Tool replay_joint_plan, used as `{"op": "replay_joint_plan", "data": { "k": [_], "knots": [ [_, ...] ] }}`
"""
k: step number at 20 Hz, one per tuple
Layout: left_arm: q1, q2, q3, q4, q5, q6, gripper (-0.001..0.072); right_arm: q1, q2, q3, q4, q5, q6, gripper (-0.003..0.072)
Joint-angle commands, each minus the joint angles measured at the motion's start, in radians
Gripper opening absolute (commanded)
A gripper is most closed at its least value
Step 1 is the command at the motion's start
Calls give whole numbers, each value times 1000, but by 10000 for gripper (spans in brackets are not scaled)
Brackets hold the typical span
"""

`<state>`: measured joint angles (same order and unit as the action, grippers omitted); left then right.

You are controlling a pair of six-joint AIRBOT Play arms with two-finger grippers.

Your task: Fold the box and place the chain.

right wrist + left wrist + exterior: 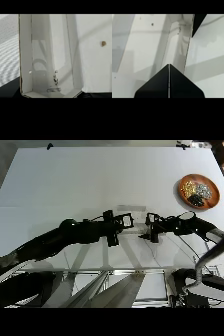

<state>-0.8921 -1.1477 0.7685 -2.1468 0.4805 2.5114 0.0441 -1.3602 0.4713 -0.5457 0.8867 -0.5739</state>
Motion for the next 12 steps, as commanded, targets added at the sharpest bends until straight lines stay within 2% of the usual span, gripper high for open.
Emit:
{"op": "replay_joint_plan", "data": {
  "k": [1, 4, 6, 8, 9, 12],
  "knots": [
    [44, 130, 0, 83, 154, -320, 10, 0, -1, 0, 0, 0, 0, 412],
    [131, 199, 0, 327, 332, -675, 10, 0, -1, 0, 0, 0, 0, 412],
    [184, 204, 0, 461, 451, -877, 11, 0, -1, 0, 0, 0, 0, 412],
    [240, 193, 0, 487, 541, -1030, 13, 0, -1, 0, 0, 0, 0, 412],
    [264, 183, 0, 476, 555, -1067, 12, 0, -1, 0, 0, 0, 0, 412],
    [336, 123, 0, 428, 521, -1099, 9, 0, -1, 0, 0, 0, 0, 412]
  ]
}}
